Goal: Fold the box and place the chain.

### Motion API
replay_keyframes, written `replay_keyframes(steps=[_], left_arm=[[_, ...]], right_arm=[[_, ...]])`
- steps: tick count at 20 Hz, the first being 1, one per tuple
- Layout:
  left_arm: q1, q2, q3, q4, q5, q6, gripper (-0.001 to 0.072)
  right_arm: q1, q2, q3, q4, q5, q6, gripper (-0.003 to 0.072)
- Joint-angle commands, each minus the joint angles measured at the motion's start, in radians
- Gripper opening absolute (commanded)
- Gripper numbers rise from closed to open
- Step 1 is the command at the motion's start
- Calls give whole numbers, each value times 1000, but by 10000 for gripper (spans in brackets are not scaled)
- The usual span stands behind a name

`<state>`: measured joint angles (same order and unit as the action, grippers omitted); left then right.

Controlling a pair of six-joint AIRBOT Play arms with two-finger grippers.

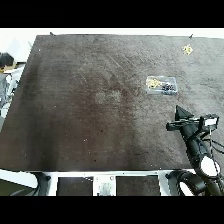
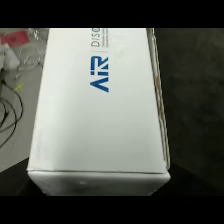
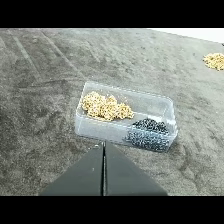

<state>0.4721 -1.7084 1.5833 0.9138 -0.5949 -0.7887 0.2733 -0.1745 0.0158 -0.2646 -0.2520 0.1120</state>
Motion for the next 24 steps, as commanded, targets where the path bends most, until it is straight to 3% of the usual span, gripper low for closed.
replay_keyframes(steps=[1,5,8,10,17,21,24], left_arm=[[36,-90,-15,84,2,-60,10],[36,-157,-15,29,34,5,11],[35,-191,-15,-230,33,256,11],[36,-209,-12,-312,33,319,11],[-1,-257,-7,-308,26,405,12],[-16,-257,-7,-308,119,332,12],[-16,-257,-7,-308,116,325,12]], right_arm=[[-1,0,0,0,-9,-4,3],[0,0,-2,0,-11,-3,3],[0,0,-2,0,-11,-3,3],[0,0,-2,0,-10,-3,3],[0,0,-2,1,-9,-2,3],[0,0,-2,1,-7,-2,3],[0,0,-2,1,-7,-2,3]])
